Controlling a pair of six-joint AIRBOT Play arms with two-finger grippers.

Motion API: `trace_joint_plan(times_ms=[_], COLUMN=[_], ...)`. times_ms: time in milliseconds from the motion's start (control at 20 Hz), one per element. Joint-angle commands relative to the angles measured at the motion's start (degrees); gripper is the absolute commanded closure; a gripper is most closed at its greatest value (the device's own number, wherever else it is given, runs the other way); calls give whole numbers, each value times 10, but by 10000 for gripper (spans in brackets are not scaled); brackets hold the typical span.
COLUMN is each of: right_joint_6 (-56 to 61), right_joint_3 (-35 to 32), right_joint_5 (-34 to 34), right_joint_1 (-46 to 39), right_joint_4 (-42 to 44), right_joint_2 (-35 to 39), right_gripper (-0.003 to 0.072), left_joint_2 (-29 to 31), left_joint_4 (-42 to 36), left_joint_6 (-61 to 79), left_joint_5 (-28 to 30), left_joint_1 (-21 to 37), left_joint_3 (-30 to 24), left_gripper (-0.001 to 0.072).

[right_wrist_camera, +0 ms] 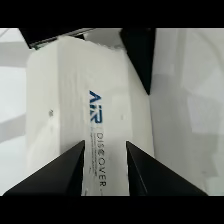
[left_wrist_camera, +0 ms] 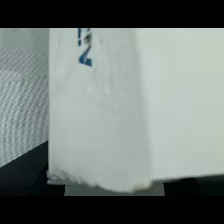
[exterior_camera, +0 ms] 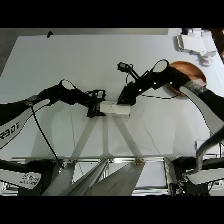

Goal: Fold the box and place the chain.

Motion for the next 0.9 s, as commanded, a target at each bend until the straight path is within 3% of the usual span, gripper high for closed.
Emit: trace_joint_plan(times_ms=[0,450,600,850], right_joint_6=[-50,-92,-100,-100], right_joint_3=[-24,-139,-154,-162], right_joint_5=[-41,-208,-280,-334], right_joint_1=[20,72,87,99], right_joint_4=[-2,-5,-14,-43], right_joint_2=[26,111,111,111], right_gripper=[390,387,386,392], left_joint_2=[0,0,0,0], left_joint_4=[0,0,0,0], left_joint_6=[0,0,0,0], left_joint_5=[0,0,0,0], left_joint_1=[0,0,0,0], left_joint_3=[0,0,0,0], left_gripper=[634,634,634,634])
